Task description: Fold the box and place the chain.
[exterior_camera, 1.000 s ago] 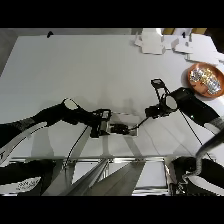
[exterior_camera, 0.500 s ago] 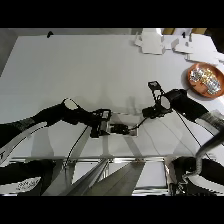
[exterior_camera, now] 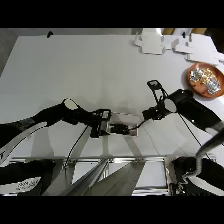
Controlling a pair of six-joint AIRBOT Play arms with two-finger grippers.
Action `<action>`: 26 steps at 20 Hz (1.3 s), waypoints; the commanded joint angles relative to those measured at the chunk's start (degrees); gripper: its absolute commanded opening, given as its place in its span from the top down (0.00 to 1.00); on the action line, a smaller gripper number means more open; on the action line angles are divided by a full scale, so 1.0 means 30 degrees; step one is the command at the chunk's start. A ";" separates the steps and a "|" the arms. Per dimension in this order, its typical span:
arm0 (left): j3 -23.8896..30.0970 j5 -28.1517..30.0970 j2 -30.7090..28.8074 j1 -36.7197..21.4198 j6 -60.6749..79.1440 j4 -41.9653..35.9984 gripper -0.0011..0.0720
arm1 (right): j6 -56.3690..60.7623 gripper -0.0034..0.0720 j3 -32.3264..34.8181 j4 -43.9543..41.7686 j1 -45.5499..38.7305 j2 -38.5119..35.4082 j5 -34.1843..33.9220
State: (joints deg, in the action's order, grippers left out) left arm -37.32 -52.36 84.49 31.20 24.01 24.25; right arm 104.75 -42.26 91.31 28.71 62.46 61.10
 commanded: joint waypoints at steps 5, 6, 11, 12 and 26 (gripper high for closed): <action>-0.0015 0.0007 -0.0015 -0.0015 0.0000 0.0000 0.61 | 0.2484 0.93 -0.0015 -0.1559 0.4306 -0.7162 0.1428; -0.0015 0.0007 -0.0015 -0.0015 -0.0007 0.0000 0.61 | 0.3089 0.93 -0.0015 -0.1603 0.5005 -0.7788 0.1020; -0.0015 0.0015 -0.0015 -0.0015 0.0000 0.0000 0.61 | 0.4109 0.93 -0.0015 -0.2645 0.7322 -0.8320 -0.2732; -0.0015 0.0007 -0.0015 -0.0015 0.0000 0.0000 0.61 | 0.4167 0.93 -0.0007 -0.2790 0.7606 -0.8211 -0.3738; -0.0015 0.0007 -0.0015 -0.0015 0.0000 0.0000 0.61 | 0.3249 0.69 -0.0138 -0.3475 0.8160 -0.2222 -0.6404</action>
